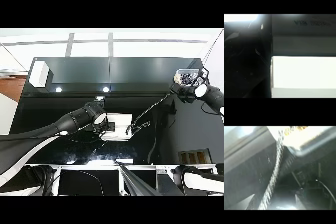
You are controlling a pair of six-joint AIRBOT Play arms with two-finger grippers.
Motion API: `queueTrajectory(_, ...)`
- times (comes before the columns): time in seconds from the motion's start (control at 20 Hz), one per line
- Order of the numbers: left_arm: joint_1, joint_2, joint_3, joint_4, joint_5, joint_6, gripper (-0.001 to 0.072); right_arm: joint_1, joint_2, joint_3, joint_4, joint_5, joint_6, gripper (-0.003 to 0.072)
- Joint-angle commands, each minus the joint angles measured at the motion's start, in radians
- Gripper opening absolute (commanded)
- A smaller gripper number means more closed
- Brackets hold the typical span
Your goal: Fold the box and place the chain.
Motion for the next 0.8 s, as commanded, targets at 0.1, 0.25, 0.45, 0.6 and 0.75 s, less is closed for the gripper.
queueTrajectory(0.1,0.0,0.0,0.0,0.0,0.0,0.0,0.0035,-0.004,-0.139,0.094,0.065,-0.05,0.024,0.0528)
queueTrajectory(0.25,0.0,0.0,0.0,-0.004,0.0,0.0,0.0035,-0.006,-0.143,0.102,0.066,-0.06,0.023,0.0304)
queueTrajectory(0.45,0.0,0.0,0.0,-0.003,0.001,0.0,0.0035,-0.007,-0.1,0.122,0.063,0.014,-0.068,0.0027)
queueTrajectory(0.6,0.0,0.0,0.0,-0.003,0.002,0.0,0.0035,-0.02,0.019,0.122,0.066,0.11,-0.175,0.0027)
queueTrajectory(0.75,0.0,0.0,0.0,-0.003,0.002,0.0,0.0035,-0.055,0.192,0.125,0.066,0.257,-0.254,0.0028)
